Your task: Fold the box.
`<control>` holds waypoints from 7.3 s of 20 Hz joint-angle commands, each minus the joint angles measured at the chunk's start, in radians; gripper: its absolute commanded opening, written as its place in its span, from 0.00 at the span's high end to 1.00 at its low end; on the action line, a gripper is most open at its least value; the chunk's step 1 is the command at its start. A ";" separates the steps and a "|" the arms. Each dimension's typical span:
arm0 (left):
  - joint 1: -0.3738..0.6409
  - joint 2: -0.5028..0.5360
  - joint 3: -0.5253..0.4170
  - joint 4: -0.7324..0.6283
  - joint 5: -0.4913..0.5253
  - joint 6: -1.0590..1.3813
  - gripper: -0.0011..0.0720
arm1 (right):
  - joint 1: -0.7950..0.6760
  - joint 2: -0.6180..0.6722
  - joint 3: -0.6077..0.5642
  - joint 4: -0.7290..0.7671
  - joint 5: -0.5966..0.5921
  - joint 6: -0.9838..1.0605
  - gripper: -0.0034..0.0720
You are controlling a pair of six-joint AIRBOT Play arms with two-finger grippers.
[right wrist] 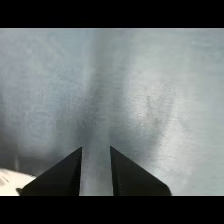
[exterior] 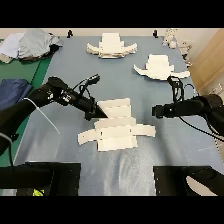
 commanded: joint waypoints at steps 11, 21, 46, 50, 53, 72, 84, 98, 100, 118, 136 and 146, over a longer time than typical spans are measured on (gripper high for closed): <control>-0.187 0.128 -0.216 -0.113 0.321 0.290 0.97 | -0.013 -0.001 0.029 0.000 -0.002 0.064 0.59; -0.199 0.128 -0.267 -0.077 0.360 0.276 0.97 | -0.013 -0.001 0.029 0.000 -0.002 0.064 0.59; -0.248 0.128 -0.273 0.009 0.318 0.201 0.97 | 0.040 0.044 0.029 0.143 -0.334 0.053 0.96; -0.247 0.128 -0.273 0.009 0.318 0.201 0.97 | 0.208 0.171 0.028 0.185 -0.493 0.148 0.96; -0.248 0.128 -0.273 0.009 0.318 0.201 0.97 | 0.434 0.210 0.003 0.214 -0.491 0.140 0.96; -0.248 0.128 -0.273 0.009 0.318 0.201 0.97 | 1.084 -0.061 -0.113 -0.536 -0.144 0.328 0.14; -0.248 0.129 -0.273 0.009 0.318 0.201 0.97 | 1.083 -0.021 -0.042 -0.547 -0.275 0.542 0.01; -0.248 0.128 -0.273 0.009 0.318 0.201 0.97 | 0.775 0.140 -0.215 -0.268 0.062 -0.134 0.01; -0.248 0.128 -0.273 0.008 0.318 0.201 0.97 | 0.652 0.151 -0.238 -0.076 0.077 -0.451 0.01; -0.247 0.128 -0.273 0.009 0.318 0.201 0.97 | 0.331 0.103 -0.262 0.352 0.033 -1.233 0.01; -0.249 0.128 -0.273 0.009 0.318 0.201 0.97 | 0.242 -0.028 -0.263 0.509 0.020 -1.424 0.04; -0.249 0.128 -0.273 0.009 0.318 0.201 0.97 | 0.245 -0.007 -0.284 0.538 0.021 -1.476 0.12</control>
